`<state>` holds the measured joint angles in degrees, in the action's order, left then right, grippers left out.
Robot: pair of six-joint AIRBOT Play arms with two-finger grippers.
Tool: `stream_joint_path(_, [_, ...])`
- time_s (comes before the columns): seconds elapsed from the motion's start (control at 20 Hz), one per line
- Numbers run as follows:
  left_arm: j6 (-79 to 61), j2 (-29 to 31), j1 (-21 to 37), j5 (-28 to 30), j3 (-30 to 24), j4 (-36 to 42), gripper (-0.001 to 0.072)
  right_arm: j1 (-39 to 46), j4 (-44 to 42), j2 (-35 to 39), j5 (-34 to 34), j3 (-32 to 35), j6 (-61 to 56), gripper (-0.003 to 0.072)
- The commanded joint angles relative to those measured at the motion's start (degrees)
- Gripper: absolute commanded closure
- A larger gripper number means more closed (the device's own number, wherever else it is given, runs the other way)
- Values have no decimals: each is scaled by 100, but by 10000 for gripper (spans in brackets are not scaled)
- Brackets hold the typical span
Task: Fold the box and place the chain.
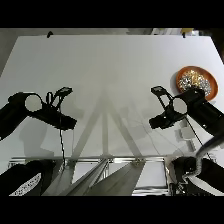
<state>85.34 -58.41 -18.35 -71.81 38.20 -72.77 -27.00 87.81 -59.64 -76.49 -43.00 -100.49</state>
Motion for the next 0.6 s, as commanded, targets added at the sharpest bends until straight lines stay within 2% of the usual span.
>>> stream_joint_path(0.0, [0, 4, 4, 0, 0, -2, 701, -7, 0, 4, 0, 2, -2, 664])
stream_joint_path(0.25, [-2, 2, 4, 0, -2, -2, 701, -7, 0, 4, 17, 2, -2, 664])
stream_joint_path(0.35, [-2, 2, 4, 0, -2, -2, 701, -7, 153, 4, 345, 2, 7, 663])
stream_joint_path(0.45, [-2, 2, 4, -2, -2, -2, 701, -7, 262, 4, 195, 2, 11, 663])
stream_joint_path(0.5, [-2, 2, 4, 0, -2, -2, 701, -7, 551, 4, 157, 2, 122, 663])
stream_joint_path(0.55, [-2, 4, 4, -2, -2, -2, 701, 11, 1248, 4, -24, 2, 297, 663])
